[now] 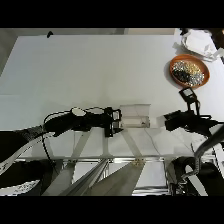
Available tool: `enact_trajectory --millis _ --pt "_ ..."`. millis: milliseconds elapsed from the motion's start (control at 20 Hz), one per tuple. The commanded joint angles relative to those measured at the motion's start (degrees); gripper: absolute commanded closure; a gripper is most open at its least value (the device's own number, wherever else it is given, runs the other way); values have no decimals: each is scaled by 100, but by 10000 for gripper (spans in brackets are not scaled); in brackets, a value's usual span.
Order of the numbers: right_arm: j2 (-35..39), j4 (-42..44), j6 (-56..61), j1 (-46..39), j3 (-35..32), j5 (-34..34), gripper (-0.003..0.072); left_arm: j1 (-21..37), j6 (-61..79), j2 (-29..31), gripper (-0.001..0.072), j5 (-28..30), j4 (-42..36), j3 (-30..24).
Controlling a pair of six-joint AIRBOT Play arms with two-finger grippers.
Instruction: Fold the box and place the chain.
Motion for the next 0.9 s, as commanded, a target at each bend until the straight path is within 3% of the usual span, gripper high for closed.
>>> enact_trajectory --millis 0,150,450,650,850 --pt "-256 -175 966 -739 177 498 666 -2 0 -2 435 2 2 0" --pt "-966 -181 968 -837 177 931 666 -2 0 -2 435 2 2 0" --pt "-2267 295 748 -837 177 750 667 -2 0 -2 435 2 2 0" --pt "-2800 1213 175 -837 175 686 669 -2 0 -2 435 2 2 0" --pt "-3254 1355 -92 -837 175 444 669 -2 0 -2 435 2 2 0"
